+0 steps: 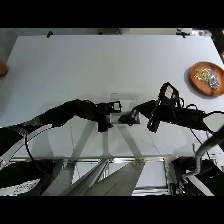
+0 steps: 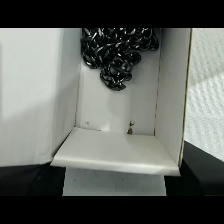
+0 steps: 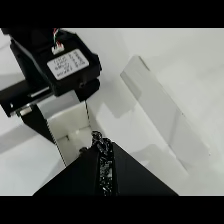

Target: Fold the box and place the chain.

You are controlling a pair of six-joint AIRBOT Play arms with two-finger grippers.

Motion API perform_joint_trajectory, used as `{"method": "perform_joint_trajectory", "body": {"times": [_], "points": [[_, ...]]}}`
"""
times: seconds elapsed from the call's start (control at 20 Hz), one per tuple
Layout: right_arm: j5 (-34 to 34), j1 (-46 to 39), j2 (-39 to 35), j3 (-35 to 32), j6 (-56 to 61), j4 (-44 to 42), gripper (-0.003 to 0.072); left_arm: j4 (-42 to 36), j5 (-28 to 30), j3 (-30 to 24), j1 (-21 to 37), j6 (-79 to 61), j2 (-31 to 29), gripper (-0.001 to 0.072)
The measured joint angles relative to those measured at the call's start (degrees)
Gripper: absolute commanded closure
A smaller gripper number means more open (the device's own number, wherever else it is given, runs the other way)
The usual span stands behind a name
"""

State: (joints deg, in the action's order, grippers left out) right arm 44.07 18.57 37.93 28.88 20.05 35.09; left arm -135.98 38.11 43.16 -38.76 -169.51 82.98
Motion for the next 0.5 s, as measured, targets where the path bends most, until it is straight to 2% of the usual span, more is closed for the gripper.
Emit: {"method": "perform_joint_trajectory", "body": {"times": [0.25, 0.5], "points": [[-1.31, 0.0, 1.14, 0.0, -0.66, -2.58, 0.0672, 0.0, -0.02, 0.0, 0.02, 0.02, 0.0, 0.0435], [-2.78, 0.0, 5.84, 0.0, 2.03, -3.26, 0.0671, 0.0, 0.0, 0.0, 0.02, 0.02, 0.0, 0.0435]]}}
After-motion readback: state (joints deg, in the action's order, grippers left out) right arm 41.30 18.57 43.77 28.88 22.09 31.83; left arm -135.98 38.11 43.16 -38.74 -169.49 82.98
